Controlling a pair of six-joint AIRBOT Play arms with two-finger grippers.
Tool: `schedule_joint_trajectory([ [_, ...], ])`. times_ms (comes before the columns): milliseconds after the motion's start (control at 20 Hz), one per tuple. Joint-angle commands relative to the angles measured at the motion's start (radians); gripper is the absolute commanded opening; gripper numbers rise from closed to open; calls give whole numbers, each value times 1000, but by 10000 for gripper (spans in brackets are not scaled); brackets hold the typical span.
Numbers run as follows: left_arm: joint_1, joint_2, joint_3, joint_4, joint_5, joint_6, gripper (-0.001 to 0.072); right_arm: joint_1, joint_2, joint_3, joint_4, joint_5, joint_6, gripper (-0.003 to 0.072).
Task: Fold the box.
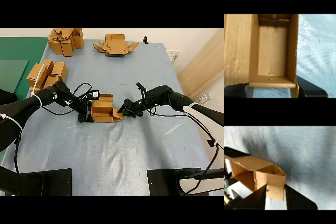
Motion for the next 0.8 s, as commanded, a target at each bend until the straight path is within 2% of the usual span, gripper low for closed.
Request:
schedule_joint_trajectory([
  [0, 1, 1, 1, 0, 0, 0, 16, -2, 43, 1, 18, -46, -10, 373],
  [150, 1, 1, 1, -1, 0, 0, 16, -1, 87, 1, 23, -49, -10, 373],
  [550, 1, 1, 1, 0, -1, 0, 16, 29, 73, 11, 19, -39, -24, 373],
  [700, 1, 1, 1, 1, -2, 0, 16, -13, 168, -2, -68, 58, 39, 370],
  [750, 1, 1, 1, 1, -5, 0, 16, -40, 210, -24, -108, 58, 64, 336],
])
